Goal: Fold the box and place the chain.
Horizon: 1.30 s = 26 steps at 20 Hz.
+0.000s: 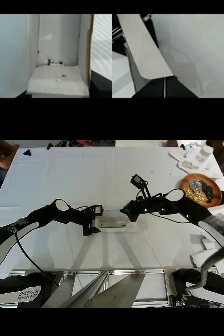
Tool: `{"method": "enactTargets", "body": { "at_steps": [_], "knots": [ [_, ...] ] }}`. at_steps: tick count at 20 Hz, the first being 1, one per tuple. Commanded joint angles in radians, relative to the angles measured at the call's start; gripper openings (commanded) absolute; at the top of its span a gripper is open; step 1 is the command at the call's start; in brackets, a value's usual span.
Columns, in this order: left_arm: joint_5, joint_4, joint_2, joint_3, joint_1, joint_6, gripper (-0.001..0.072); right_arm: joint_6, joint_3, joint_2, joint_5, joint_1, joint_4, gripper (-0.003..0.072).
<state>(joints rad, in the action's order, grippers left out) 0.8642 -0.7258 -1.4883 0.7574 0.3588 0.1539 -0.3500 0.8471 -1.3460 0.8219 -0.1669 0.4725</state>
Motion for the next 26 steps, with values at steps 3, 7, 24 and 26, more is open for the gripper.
{"method": "enactTargets", "body": {
  "at_steps": [3,7,24,26],
  "knots": [
    [-0.001,0.0,0.001,0.001,0.0,0.002,0.0443,-0.038,0.001,-0.068,-0.105,-0.008,-0.002,0.0007],
    [0.0,0.0,0.001,0.001,0.0,0.002,0.0443,-0.039,0.001,-0.068,-0.103,-0.007,0.003,0.0007],
    [0.0,0.0,0.001,0.001,0.0,0.002,0.0443,-0.046,0.001,0.193,0.205,0.057,0.427,0.0346],
    [0.0,0.0,0.001,0.001,0.0,0.002,0.0443,-0.016,0.0,0.182,0.24,0.044,0.494,0.0345]
  ]
}}
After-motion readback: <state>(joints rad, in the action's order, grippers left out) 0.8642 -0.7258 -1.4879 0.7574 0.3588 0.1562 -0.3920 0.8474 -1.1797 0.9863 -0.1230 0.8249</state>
